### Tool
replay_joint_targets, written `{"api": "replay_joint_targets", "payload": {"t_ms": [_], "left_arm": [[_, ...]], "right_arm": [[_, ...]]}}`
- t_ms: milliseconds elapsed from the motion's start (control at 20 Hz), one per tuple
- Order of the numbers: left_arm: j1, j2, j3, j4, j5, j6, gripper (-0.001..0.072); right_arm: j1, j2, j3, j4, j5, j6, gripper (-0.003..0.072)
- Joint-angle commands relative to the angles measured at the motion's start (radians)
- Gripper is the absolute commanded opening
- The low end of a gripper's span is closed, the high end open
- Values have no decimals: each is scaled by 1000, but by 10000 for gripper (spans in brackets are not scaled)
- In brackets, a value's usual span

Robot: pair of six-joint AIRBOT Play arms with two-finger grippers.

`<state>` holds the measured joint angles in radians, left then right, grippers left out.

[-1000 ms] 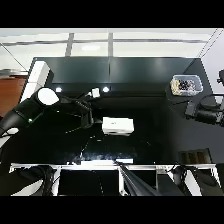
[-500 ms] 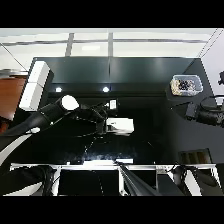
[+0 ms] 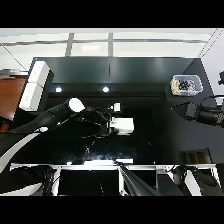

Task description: Fold the box and place the chain.

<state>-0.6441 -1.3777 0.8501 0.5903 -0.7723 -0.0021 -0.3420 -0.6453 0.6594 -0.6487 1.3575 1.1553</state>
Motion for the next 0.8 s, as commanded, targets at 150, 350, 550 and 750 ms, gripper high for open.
{"api": "replay_joint_targets", "payload": {"t_ms": [150,350,550,750], "left_arm": [[-4,-10,2,4,24,0,710],[-3,-9,28,34,-9,-2,708],[2,-8,63,38,-50,-5,708],[3,-12,62,38,-77,-7,708]], "right_arm": [[-1,1,0,0,0,0,19],[-1,1,0,0,3,1,19],[-1,1,0,-1,8,1,19],[-1,1,0,0,8,1,19]]}}
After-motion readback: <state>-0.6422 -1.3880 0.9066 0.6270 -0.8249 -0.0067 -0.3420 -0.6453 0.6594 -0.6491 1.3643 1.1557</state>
